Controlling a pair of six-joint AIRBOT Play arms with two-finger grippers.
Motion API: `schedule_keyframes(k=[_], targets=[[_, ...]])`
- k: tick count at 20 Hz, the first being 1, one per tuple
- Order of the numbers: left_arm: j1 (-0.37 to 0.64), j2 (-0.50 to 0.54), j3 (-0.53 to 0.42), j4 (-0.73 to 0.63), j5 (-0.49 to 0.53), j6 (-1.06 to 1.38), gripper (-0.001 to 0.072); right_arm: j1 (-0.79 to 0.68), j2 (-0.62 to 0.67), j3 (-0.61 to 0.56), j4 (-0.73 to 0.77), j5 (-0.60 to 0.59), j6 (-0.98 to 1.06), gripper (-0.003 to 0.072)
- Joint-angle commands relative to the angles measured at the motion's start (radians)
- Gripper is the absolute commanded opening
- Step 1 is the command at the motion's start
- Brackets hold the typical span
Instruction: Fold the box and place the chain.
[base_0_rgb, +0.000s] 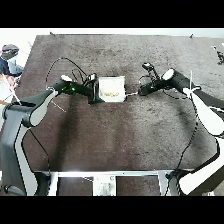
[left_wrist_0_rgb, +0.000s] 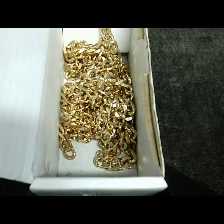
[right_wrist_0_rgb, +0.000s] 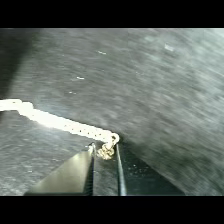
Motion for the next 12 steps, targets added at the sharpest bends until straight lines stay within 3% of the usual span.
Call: schedule_keyframes(k=[1, 8, 12], targets=[[0.000, 0.000, 0.000, 0.000, 0.000, 0.000, 0.0410, 0.023, 0.005, 0.003, -0.007, 0.003, -0.024, 0.0010], [0.000, 0.000, 0.000, 0.000, 0.000, 0.000, 0.0409, 0.040, 0.259, 0.003, 0.152, 0.119, 0.003, 0.0010], [0.000, 0.000, 0.000, 0.000, 0.000, 0.000, 0.0410, 0.119, 0.408, 0.004, 0.226, 0.031, 0.004, 0.0009]])
